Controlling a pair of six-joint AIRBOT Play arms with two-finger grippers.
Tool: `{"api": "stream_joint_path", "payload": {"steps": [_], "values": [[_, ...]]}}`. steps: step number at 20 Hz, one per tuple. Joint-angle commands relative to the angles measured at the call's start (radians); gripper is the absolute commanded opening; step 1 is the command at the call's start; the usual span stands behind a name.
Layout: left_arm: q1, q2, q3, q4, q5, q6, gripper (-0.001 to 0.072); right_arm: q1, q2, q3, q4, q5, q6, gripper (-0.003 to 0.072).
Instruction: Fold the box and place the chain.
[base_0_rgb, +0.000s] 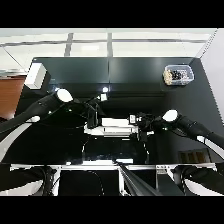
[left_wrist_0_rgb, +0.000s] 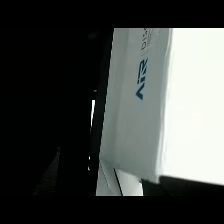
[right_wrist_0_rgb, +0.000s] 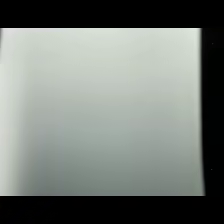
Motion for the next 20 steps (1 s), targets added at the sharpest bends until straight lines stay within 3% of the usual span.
{"api": "stream_joint_path", "payload": {"steps": [1,2,3,4,5,7,10,13,17,20], "values": [[0.058,0.083,0.0,0.121,-0.145,-0.306,0.0561,0.001,0.0,0.001,-0.002,0.005,-0.002,0.012],[0.079,0.093,0.0,0.154,-0.23,-0.428,0.0514,0.001,-0.001,0.001,-0.002,0.005,-0.002,0.0128],[0.095,0.092,0.0,0.169,-0.315,-0.512,0.0308,0.001,0.0,0.001,-0.002,0.004,-0.002,0.0128],[0.107,0.084,-0.001,0.166,-0.403,-0.556,0.0017,0.001,0.0,0.001,-0.002,0.005,-0.002,0.0128],[0.108,0.074,-0.007,0.13,-0.477,-0.568,0.0024,0.001,0.0,0.001,-0.002,0.005,0.0,0.0128],[0.084,0.065,-0.059,-0.058,-0.479,-0.589,0.0024,0.001,0.0,0.001,-0.002,0.005,0.0,0.0128],[0.029,0.064,-0.137,-0.298,-0.278,-0.52,0.0024,0.001,0.0,0.001,-0.002,0.005,0.0,0.0128],[0.028,0.065,-0.14,-0.483,-0.066,-0.443,0.0024,0.001,0.0,0.001,-0.002,0.005,0.0,0.0128],[0.101,0.06,-0.141,-0.505,0.104,-0.446,0.0024,0.001,0.0,0.001,-0.002,0.005,0.0,0.0128],[0.098,0.035,-0.141,-0.437,0.223,-0.446,0.0024,0.001,0.0,0.001,-0.002,0.005,0.0,0.0128]]}}
